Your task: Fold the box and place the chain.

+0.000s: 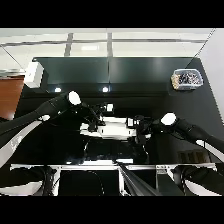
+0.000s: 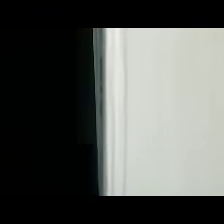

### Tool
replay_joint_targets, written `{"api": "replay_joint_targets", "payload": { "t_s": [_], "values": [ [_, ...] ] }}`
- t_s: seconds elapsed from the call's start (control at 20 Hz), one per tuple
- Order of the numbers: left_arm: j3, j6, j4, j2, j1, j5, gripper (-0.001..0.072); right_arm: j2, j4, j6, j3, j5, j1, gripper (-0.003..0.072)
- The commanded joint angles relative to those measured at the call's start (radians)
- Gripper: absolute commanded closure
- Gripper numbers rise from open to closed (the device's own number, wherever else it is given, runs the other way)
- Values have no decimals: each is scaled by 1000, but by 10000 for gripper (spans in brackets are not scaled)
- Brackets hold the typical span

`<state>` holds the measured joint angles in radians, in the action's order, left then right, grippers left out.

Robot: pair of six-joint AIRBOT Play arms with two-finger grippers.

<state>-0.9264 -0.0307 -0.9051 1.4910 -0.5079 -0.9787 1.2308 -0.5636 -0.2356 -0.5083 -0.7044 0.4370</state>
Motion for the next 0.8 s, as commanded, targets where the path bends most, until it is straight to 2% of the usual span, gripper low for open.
{"api": "replay_joint_targets", "payload": {
  "t_s": [0.0, 0.15, 0.75],
  "values": [
    [-4, -3, -3, -1, 6, -62, 684, 0, -2, 0, 0, 2, 1, 53],
    [-5, -3, -3, -1, 10, -112, 685, 0, -2, 0, 0, 2, 1, 53],
    [-7, -2, 42, -1, 5, -43, 684, 0, -6, 0, 0, 2, 2, 53]
  ]
}}
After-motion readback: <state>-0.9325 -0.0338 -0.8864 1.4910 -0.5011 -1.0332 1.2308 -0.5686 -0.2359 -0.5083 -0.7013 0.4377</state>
